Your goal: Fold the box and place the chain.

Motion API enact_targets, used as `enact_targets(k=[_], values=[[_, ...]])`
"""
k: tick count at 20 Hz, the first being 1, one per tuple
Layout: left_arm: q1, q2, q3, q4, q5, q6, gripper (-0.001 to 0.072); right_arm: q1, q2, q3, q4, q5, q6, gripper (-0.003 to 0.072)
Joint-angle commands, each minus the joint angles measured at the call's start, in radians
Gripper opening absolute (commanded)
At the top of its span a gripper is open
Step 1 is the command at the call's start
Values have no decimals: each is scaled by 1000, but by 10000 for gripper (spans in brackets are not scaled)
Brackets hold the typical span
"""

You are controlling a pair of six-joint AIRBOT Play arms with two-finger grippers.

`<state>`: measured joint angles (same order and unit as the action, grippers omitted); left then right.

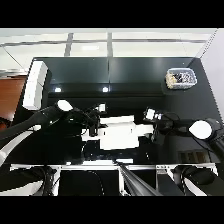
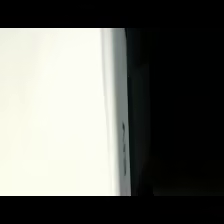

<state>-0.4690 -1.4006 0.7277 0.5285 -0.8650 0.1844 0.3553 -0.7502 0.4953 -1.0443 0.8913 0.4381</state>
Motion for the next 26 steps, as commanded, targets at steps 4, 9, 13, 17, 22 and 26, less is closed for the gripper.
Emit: enact_targets(k=[4, 9, 13, 17, 22, 26], values=[[-16, -44, 39, 45, 11, -11, 28, 96, -23, -79, 1, -63, -123, 705], [-16, -44, 39, 45, 13, -11, 28, 146, -95, -87, 0, -68, -160, 705], [-16, -44, 39, 45, 13, -11, 28, 146, -122, -88, 39, -69, -206, 706], [-16, -44, 39, 45, 13, -11, 29, 183, -179, -91, 182, -153, -278, 706], [-16, -44, 39, 45, 13, -11, 29, 251, -211, -89, 209, -200, -278, 705], [-16, -44, 39, 45, 13, -11, 29, 225, -209, -37, 148, -201, -278, 705]])
